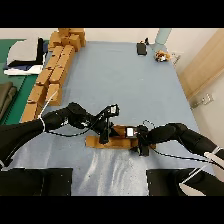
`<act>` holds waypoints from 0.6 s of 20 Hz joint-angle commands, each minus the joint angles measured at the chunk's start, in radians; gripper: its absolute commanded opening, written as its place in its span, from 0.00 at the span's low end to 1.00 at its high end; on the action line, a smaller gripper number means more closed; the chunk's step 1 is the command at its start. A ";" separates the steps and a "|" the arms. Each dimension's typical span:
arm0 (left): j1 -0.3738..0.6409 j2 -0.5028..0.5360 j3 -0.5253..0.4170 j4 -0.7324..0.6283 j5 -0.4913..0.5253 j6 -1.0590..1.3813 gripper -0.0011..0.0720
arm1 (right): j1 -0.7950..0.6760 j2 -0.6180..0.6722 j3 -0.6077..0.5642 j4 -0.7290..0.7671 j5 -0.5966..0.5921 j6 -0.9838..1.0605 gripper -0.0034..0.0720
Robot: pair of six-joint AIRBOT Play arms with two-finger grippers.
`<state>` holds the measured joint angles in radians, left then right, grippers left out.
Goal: Fold the box.
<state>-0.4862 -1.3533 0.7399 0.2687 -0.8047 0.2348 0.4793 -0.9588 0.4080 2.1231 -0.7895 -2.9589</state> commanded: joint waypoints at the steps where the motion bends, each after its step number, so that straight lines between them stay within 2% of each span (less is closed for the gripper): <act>1: 0.000 0.000 0.001 0.000 0.001 0.000 0.03 | 0.001 0.000 -0.001 -0.001 0.004 0.000 0.72; 2: 0.000 0.000 0.001 0.000 0.001 0.000 0.03 | 0.001 0.000 -0.001 -0.001 0.004 0.000 0.64; 3: 0.000 0.000 0.001 0.000 0.001 0.000 0.03 | 0.001 0.000 -0.001 -0.001 0.004 0.000 0.63; 12: 0.000 0.000 0.001 0.000 0.001 0.000 0.03 | 0.001 0.000 0.000 -0.002 0.003 0.000 0.63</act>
<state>-0.4862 -1.3533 0.7399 0.2687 -0.8043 0.2348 0.4797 -0.9585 0.4076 2.1216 -0.7876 -2.9589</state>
